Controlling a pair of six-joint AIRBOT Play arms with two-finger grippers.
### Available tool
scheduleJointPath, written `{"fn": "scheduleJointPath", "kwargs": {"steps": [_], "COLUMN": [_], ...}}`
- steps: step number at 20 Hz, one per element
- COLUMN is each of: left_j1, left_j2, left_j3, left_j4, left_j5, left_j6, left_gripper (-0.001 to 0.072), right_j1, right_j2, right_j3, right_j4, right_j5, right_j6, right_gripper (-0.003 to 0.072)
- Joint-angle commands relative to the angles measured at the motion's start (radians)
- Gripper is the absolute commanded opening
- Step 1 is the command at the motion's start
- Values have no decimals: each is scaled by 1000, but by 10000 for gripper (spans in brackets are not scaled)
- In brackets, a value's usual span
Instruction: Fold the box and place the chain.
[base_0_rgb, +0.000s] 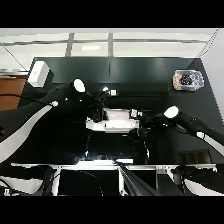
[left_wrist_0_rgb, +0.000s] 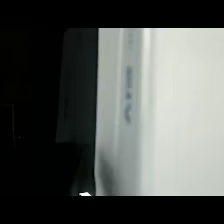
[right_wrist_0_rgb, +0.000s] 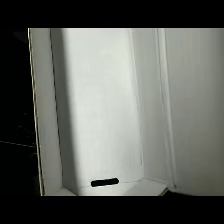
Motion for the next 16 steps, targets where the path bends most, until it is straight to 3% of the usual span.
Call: {"fn": "scheduleJointPath", "kwargs": {"steps": [1, 4, 5, 6, 8, 9, 11, 14, 16], "left_j1": [13, 17, 18, 21, 43, 58, 77, 67, 60], "left_j2": [1, 9, 23, 48, 117, 150, 237, 383, 435], "left_j3": [51, 116, 132, 132, 132, 129, 77, -117, -262], "left_j4": [22, 114, 199, 274, 337, 305, 219, 41, -193], "left_j5": [-76, -208, -243, -247, -296, -343, -339, -194, -143], "left_j6": [-98, -230, -320, -390, -462, -466, -518, -591, -646], "left_gripper": [375, 375, 370, 335, 25, 23, 22, 23, 27], "right_j1": [1, 1, 1, 1, 1, 1, 1, 1, 1], "right_j2": [0, 0, 0, 0, 0, 0, 0, 0, 0], "right_j3": [-1, 0, -1, 0, 0, -1, -1, 0, -1], "right_j4": [-2, -2, -3, -5, -5, -5, -5, -5, -5], "right_j5": [5, 5, 6, 6, 6, 6, 6, 6, 6], "right_j6": [-3, -3, -3, -3, -3, -3, -3, -3, -3], "right_gripper": [429, 388, 207, 74, 79, 79, 79, 79, 79]}}
